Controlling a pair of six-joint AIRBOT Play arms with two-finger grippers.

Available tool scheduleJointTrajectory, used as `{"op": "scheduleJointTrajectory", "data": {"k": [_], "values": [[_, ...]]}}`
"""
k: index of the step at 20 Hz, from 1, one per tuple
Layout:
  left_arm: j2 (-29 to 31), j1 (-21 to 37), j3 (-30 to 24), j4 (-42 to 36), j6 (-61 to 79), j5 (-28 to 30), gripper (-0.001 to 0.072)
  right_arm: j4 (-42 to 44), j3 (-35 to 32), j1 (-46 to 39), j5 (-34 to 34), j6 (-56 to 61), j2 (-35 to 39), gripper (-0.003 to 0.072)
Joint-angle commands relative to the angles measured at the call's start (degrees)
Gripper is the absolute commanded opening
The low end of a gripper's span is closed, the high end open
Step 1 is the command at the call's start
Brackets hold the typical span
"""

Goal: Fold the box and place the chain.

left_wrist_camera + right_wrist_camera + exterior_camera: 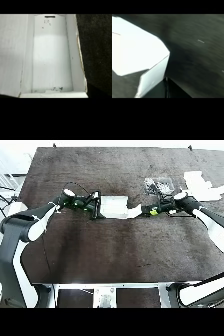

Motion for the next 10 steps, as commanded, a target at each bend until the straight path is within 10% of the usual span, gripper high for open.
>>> {"op": "scheduleJointTrajectory", "data": {"k": [1, 10], "values": [[0.0, 0.0, 0.0, 0.0, 0.0, 0.0, 0.0349, 1.0, 2.9, 1.8, 2.7, 0.6, 0.2, 0.0022], [0.0, 0.0, 0.0, 0.0, 0.0, 0.0, 0.0349, 1.2, 6.0, 3.5, 6.0, 5.3, 0.6, 0.0341]]}}
